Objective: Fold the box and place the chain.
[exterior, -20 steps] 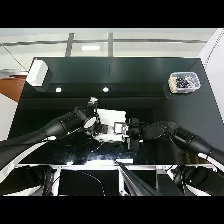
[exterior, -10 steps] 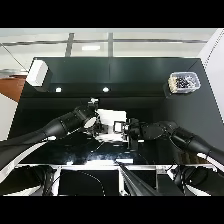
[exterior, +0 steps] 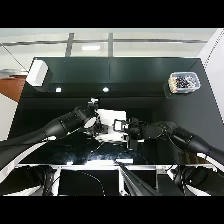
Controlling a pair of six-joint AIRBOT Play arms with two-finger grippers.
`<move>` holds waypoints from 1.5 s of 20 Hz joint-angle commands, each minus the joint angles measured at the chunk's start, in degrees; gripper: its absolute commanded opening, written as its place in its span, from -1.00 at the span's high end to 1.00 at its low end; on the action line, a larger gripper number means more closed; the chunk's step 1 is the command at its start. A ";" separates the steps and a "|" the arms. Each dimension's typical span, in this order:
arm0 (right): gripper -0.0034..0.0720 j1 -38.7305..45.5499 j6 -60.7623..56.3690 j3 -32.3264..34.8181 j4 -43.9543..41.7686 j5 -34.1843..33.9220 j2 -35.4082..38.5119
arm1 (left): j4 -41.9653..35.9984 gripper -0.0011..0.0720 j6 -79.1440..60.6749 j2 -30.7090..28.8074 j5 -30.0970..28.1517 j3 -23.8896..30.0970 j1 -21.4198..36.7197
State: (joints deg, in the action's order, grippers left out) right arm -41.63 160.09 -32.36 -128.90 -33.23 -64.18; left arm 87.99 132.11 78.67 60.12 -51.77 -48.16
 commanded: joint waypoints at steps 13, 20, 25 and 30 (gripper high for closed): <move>0.76 34.36 -47.25 -1.97 6.51 -27.08 20.09 | -0.17 0.90 0.72 0.63 0.04 -0.02 0.59; 0.85 44.04 -68.48 11.89 -1.01 -25.46 17.97 | 0.00 0.90 0.31 0.66 -0.22 -0.02 0.70; 0.86 32.83 -66.66 13.68 -10.36 -16.57 8.59 | -0.02 0.90 0.31 0.66 -0.24 -0.02 0.70; 0.86 26.93 -65.44 13.42 -14.25 -11.17 2.38 | -0.13 0.90 0.33 0.66 -0.31 -0.02 0.70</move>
State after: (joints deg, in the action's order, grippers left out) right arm -11.51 93.86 -19.07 -139.28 -48.01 -58.52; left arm 87.90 132.40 79.29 59.96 -51.83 -47.51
